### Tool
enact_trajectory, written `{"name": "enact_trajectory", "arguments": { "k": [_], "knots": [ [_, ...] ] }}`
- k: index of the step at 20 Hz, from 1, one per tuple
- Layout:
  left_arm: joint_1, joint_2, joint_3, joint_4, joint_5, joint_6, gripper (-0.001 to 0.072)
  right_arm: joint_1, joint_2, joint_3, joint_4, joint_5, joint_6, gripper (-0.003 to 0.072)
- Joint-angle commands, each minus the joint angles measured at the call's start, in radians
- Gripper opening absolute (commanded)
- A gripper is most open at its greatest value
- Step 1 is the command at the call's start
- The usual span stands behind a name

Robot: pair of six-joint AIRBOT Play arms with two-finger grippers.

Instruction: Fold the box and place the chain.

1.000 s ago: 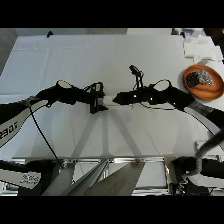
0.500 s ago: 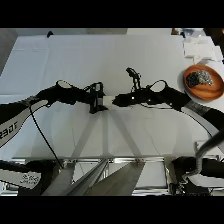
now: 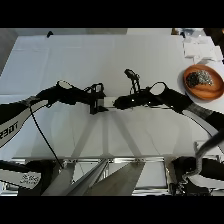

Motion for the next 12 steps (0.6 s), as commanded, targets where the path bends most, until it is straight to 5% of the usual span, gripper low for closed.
{"name": "enact_trajectory", "arguments": {
  "k": [1,6,12],
  "knots": [
    [0.001,0.000,0.001,-0.002,0.008,0.001,0.0215,-0.002,0.093,0.003,0.034,-0.099,0.002,0.0010],
    [0.001,0.000,0.001,-0.002,0.008,0.001,0.0215,-0.024,0.260,0.003,0.036,-0.168,-0.006,0.0010],
    [0.001,0.000,0.001,-0.002,0.008,0.001,0.0215,-0.211,0.284,-0.051,-0.021,0.086,-0.007,0.0008]
  ]
}}
